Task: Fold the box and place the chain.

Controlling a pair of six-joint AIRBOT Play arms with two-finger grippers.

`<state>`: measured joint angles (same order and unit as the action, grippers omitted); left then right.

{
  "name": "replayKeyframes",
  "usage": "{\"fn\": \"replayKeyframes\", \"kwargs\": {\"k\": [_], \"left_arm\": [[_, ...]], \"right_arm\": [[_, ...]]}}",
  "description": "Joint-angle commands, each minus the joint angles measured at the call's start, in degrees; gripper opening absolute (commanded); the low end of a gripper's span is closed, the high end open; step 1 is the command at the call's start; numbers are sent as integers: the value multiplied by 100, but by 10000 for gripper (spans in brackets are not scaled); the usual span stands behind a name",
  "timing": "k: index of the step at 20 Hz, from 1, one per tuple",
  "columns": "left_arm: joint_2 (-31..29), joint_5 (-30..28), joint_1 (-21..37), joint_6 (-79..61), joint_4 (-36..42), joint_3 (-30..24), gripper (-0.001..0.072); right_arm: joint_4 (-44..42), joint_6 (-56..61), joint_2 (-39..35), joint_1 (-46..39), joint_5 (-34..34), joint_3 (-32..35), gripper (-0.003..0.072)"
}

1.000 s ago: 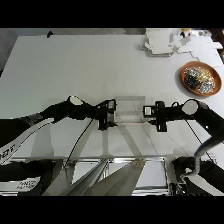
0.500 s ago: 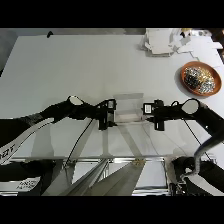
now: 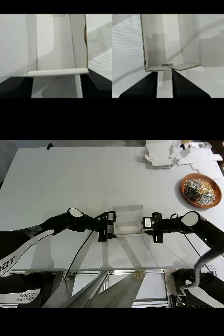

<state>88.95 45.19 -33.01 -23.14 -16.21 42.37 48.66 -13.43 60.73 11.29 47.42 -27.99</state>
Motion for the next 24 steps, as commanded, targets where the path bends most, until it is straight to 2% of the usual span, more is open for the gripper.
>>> {"fn": "replayKeyframes", "kwargs": {"k": [1,3,5,6,11,16,17,18,23,24], "left_arm": [[2,4,-4,24,13,-2,208],[2,4,-4,24,13,-2,208],[2,4,-4,24,13,-2,208],[2,4,-4,26,13,-2,208],[2,4,-4,24,13,-2,208],[2,4,-4,26,13,-2,208],[2,4,-4,26,13,-2,208],[2,4,-4,24,13,-2,208],[2,2,-4,24,13,-2,208],[2,2,-4,24,13,-2,209]], "right_arm": [[-20,-114,9,0,221,122,179],[435,243,-59,-37,229,122,183],[649,479,-214,-221,229,122,283],[664,579,-313,-328,236,122,298],[632,597,-457,-605,297,120,296],[-105,105,-304,-605,293,120,301],[-236,-94,-249,-605,291,120,342],[-319,-227,-201,-605,289,120,346],[-369,-323,-26,-605,245,120,332],[-365,-363,-11,-605,258,120,266]]}}
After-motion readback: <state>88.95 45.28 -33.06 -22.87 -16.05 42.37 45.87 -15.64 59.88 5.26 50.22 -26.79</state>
